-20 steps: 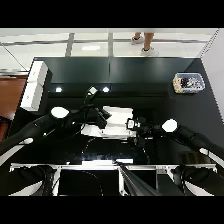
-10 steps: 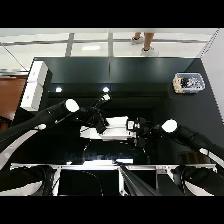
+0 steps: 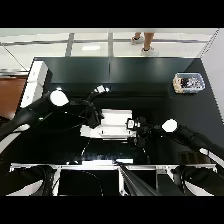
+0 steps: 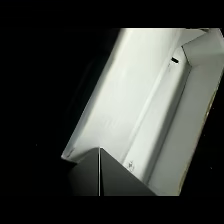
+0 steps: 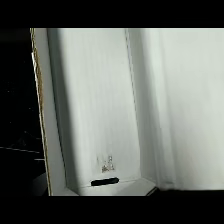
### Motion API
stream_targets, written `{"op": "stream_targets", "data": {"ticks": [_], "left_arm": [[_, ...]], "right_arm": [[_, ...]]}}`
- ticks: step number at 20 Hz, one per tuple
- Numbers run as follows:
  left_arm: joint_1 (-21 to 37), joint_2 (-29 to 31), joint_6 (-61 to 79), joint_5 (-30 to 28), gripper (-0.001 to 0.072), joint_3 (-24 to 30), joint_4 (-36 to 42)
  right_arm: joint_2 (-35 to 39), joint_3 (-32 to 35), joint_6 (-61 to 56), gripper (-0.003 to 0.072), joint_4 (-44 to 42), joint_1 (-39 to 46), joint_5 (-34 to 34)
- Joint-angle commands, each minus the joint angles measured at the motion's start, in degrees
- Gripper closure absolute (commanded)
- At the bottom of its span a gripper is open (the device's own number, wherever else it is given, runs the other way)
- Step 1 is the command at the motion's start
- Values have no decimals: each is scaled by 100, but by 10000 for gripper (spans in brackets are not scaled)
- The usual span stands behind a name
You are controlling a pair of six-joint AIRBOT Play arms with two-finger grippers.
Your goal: Fold the box and place the chain.
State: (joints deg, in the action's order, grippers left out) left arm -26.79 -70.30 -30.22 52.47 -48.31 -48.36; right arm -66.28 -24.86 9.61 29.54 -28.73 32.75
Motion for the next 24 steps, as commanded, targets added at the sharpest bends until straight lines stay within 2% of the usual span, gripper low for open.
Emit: {"op": "stream_targets", "data": {"ticks": [1,3,4,5,6,7,10,13,17,22,23,24], "left_arm": [[337,782,24,501,681,363,-2],[380,1239,240,568,677,852,-26],[367,1410,413,546,647,1117,-22],[337,1519,592,439,526,1375,-22],[289,1543,754,223,232,1631,-26],[236,1521,968,0,0,1814,-66],[33,1421,2094,-767,-2,2133,-542],[-175,1226,2210,-1615,0,2135,-444],[-459,905,2212,-1635,6,2081,-144],[-710,883,2234,-1650,28,2081,330],[-715,883,2234,-1652,88,2081,435],[-715,883,2234,-1652,215,2081,546]], "right_arm": [[0,2,11,207,9,0,22],[0,2,11,207,9,0,22],[0,2,11,207,9,0,22],[0,2,11,207,7,0,22],[0,2,11,207,7,0,22],[0,2,11,207,9,0,22],[0,2,11,207,9,0,22],[0,2,11,207,9,0,22],[0,2,11,207,9,0,22],[0,2,11,207,7,0,22],[0,2,11,207,9,0,22],[0,2,11,207,9,0,22]]}}
